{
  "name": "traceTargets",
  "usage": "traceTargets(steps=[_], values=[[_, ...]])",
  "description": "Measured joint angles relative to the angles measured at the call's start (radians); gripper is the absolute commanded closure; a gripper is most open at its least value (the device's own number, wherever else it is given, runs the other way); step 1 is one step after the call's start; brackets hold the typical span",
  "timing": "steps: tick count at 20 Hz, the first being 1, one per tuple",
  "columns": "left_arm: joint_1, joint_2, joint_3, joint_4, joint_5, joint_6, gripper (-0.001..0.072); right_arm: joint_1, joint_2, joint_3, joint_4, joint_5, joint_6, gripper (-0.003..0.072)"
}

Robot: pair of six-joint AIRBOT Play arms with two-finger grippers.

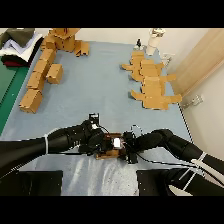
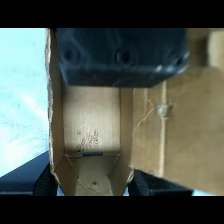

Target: Fold the box.

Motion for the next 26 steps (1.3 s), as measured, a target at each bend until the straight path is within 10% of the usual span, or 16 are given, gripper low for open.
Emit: traceTargets(steps=[2, 10, 11, 12, 13, 26], values=[[0.000, -0.012, 0.005, 0.003, 0.002, -0.001, 0.0658, 0.000, 0.000, 0.000, 0.000, 0.001, 0.000, 0.0161], [-0.001, -0.023, 0.009, 0.014, -0.001, -0.002, 0.0695, 0.000, 0.000, 0.000, 0.000, -0.001, 0.000, 0.0161], [-0.001, -0.023, 0.009, 0.012, 0.000, 0.000, 0.0615, 0.000, 0.000, 0.000, 0.000, -0.001, 0.000, 0.0161], [-0.001, -0.023, 0.009, 0.011, 0.009, 0.005, 0.0293, 0.000, 0.000, 0.000, -0.001, 0.000, -0.001, 0.0161], [-0.001, -0.024, 0.009, 0.006, 0.026, 0.010, 0.0180, 0.000, 0.000, 0.000, -0.002, 0.003, -0.001, 0.0161], [0.000, 0.212, 0.009, 0.027, -0.142, 0.009, 0.0185, 0.000, 0.000, 0.000, -0.001, -0.001, -0.001, 0.0161]])
